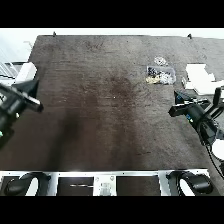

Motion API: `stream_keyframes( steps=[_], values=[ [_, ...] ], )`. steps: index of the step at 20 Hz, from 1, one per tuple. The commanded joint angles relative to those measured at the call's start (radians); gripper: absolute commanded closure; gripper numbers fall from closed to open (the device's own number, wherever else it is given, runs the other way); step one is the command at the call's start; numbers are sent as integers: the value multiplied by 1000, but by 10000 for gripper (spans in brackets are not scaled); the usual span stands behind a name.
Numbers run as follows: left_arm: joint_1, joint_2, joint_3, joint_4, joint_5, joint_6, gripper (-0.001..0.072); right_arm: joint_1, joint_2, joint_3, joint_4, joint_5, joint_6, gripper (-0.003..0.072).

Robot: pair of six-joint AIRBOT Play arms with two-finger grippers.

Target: Fold the box and place the chain.

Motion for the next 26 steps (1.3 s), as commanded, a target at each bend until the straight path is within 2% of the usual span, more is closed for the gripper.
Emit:
stream_keyframes(
  steps=[1,4,7,10,15,26],
  values=[
    [-23,208,-191,-24,5,-30,696,-45,92,-33,-29,62,2,688],
    [-23,263,-266,-24,3,-89,695,-62,220,-111,-29,51,43,688],
    [-23,264,-273,-23,6,-94,694,-68,345,-207,-29,11,54,689],
    [-23,264,-273,-11,3,-95,690,-96,409,-290,-29,-6,53,685],
    [-23,264,-273,-11,-14,-95,690,-105,420,-330,-29,8,53,685],
    [-23,264,-273,-12,-14,-95,690,-105,420,-332,-29,8,53,685]
  ],
)
